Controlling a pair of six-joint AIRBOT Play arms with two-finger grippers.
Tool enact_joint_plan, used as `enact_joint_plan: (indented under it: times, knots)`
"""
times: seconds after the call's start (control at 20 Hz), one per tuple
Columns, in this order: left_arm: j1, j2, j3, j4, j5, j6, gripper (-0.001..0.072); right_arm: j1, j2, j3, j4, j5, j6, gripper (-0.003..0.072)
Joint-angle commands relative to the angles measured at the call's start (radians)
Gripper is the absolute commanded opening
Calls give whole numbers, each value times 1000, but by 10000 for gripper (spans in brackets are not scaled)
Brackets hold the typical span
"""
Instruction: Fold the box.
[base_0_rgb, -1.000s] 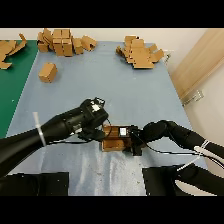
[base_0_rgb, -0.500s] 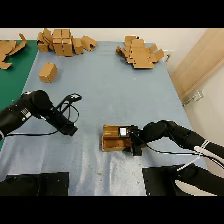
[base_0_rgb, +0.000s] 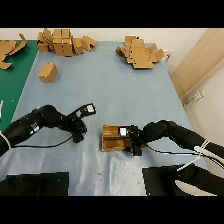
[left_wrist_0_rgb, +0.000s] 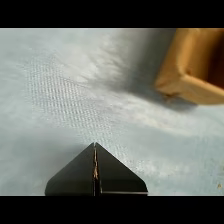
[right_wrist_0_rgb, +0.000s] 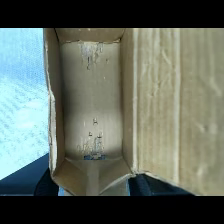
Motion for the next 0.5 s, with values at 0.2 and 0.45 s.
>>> enact_joint_plan:
  times: [0.2, 0.45]
  knots:
    - [-57, 27, -104, -246, 82, 293, 690, 0, 0, 1, -2, 0, 0, 507]
    - [-114, 19, -104, -262, 79, 296, 696, 0, 0, 1, -8, 0, 0, 506]
